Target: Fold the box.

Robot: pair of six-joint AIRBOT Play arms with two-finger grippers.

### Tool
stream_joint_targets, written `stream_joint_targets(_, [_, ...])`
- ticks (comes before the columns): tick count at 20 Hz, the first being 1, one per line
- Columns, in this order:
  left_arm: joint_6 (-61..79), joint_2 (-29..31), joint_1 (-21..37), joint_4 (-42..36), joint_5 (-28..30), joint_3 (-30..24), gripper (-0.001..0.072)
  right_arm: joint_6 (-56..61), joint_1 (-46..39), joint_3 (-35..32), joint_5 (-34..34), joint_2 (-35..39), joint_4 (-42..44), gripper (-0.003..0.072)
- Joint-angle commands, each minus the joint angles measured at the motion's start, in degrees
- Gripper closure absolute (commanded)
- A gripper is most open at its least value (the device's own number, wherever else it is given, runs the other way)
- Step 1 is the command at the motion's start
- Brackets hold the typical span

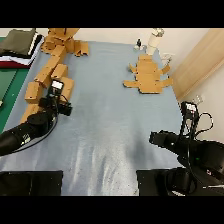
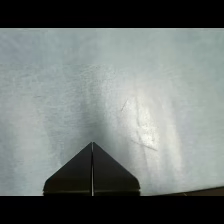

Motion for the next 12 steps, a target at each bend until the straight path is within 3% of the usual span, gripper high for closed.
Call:
stream_joint_targets(1, [1.33, -4.61, 8.59, -4.22, -2.54, 0.09, 0.0176, 0.09, -0.02, -0.57, 1.14, 0.07, -2.49, 0.0682])
stream_joint_targets(4, [1.11, -8.87, 12.07, -4.22, -11.37, 1.33, 0.0177, 0.09, -0.02, -0.57, 2.1, 0.07, -3.96, 0.0683])
stream_joint_targets(12, [1.16, -20.41, 16.72, -7.48, -10.75, 14.08, 0.0177, 0.07, -0.02, -0.57, 2.6, 0.09, -4.61, 0.0682])
